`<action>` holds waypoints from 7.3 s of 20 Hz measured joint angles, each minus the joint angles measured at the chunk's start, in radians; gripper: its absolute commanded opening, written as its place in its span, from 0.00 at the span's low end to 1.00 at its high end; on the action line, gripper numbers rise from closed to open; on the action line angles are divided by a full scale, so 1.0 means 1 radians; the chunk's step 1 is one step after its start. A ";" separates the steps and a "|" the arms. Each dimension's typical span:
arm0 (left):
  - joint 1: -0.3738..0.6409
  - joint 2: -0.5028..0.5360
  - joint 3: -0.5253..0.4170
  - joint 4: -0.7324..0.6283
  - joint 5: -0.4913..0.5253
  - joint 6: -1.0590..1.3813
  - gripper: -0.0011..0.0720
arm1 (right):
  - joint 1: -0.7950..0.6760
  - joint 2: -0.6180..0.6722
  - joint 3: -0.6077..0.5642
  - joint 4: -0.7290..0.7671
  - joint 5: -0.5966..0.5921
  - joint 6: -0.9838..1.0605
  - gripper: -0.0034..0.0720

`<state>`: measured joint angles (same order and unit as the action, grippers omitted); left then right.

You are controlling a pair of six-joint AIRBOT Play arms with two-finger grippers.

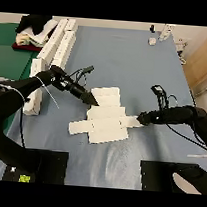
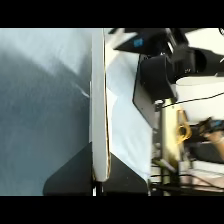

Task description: Fold the box.

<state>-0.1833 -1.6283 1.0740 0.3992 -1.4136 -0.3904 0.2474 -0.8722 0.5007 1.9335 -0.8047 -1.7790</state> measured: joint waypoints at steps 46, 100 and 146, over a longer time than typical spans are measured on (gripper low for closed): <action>-0.285 0.351 -0.288 -0.013 0.457 0.576 0.03 | -0.005 -0.043 0.184 -0.389 0.060 0.751 0.88; -0.284 0.300 -0.367 -0.011 0.381 0.494 0.03 | 0.069 0.053 0.185 -0.151 -0.286 0.490 0.05; -0.285 0.300 -0.367 -0.011 0.385 0.494 0.03 | 0.961 0.075 0.000 -0.835 -0.229 0.587 1.00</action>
<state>-0.4679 -1.3281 0.7071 0.3885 -1.0290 0.1040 1.2083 -0.7971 0.5007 1.0985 -1.0336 -1.1919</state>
